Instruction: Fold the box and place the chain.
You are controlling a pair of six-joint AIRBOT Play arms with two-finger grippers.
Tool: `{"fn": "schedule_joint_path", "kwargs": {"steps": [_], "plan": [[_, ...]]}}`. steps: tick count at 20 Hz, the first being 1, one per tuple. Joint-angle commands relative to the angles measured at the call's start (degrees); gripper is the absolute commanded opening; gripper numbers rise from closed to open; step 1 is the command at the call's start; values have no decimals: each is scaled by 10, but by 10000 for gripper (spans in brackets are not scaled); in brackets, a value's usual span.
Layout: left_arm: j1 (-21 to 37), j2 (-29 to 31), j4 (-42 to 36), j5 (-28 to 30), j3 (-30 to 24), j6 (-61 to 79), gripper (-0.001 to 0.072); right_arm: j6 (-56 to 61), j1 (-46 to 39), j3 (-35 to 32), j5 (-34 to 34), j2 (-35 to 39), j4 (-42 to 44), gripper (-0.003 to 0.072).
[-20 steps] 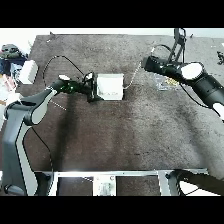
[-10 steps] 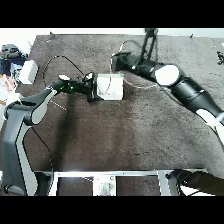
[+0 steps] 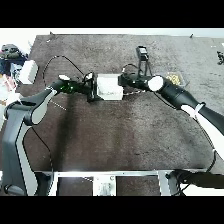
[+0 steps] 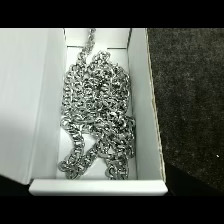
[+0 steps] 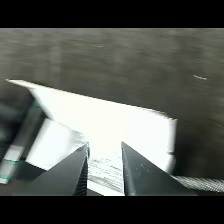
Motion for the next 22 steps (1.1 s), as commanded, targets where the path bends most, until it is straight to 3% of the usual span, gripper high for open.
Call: {"fn": "schedule_joint_path", "kwargs": {"steps": [1,4,5,6,9,16,18,19,22], "plan": [[0,0,0,0,0,0,174,11,-91,-45,39,26,-15,245],[0,0,0,-1,0,0,174,27,-185,-85,54,21,-15,248],[0,0,0,0,0,0,174,35,-205,-89,53,10,-15,379],[0,0,0,0,0,0,174,36,-220,-89,52,-7,-15,419],[0,0,0,0,0,0,174,36,-229,-87,-9,-52,10,346],[0,0,0,0,0,0,174,35,-206,-12,-53,-149,52,338],[0,0,0,0,0,0,174,16,-188,-1,-74,-154,52,82],[0,0,0,0,0,0,174,17,-184,-1,-76,-153,53,14],[0,0,0,0,0,0,174,15,-168,-1,-12,-120,69,12]]}}
